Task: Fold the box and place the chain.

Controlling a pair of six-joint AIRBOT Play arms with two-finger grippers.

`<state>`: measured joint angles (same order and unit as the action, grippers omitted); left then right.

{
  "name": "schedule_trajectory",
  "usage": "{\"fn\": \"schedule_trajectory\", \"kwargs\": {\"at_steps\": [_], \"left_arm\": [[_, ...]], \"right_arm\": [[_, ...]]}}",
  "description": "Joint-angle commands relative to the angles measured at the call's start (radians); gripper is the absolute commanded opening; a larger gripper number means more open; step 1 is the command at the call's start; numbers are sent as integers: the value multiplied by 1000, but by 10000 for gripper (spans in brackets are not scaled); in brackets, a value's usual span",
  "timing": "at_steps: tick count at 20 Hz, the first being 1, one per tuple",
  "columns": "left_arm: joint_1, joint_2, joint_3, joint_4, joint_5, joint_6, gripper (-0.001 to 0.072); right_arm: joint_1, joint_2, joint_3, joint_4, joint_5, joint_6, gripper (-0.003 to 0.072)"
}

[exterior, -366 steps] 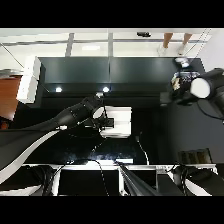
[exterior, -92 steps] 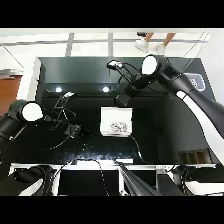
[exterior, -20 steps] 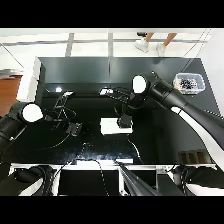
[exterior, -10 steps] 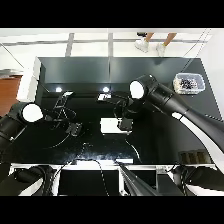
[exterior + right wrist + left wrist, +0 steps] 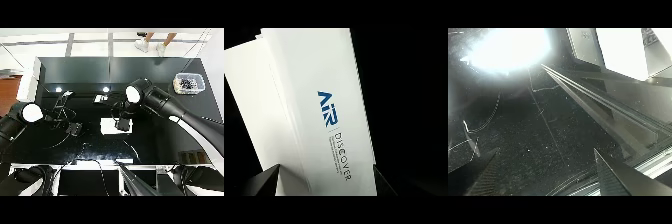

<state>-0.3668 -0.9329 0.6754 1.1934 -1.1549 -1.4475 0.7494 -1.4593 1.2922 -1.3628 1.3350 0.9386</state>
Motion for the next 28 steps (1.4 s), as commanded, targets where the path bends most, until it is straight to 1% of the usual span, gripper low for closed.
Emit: {"fn": "schedule_trajectory", "kwargs": {"at_steps": [1,4,8,11,17,21,25,28], "left_arm": [[1,1,0,0,0,0,699],[1,1,0,0,0,0,699],[1,1,0,3,0,1,699],[1,1,0,3,-1,0,699],[1,1,0,2,0,0,699],[1,1,0,3,0,0,698],[1,1,0,3,3,0,699],[1,1,0,3,4,0,699]], "right_arm": [[6,-8,0,-3,-16,1,702],[16,-11,0,0,-8,0,702],[18,5,0,0,74,-2,703],[19,15,0,0,93,0,703],[19,14,-8,-2,40,-1,702],[19,13,-59,-8,12,0,702],[21,13,-61,-76,-8,32,702],[22,17,-54,-69,-5,35,702]]}}
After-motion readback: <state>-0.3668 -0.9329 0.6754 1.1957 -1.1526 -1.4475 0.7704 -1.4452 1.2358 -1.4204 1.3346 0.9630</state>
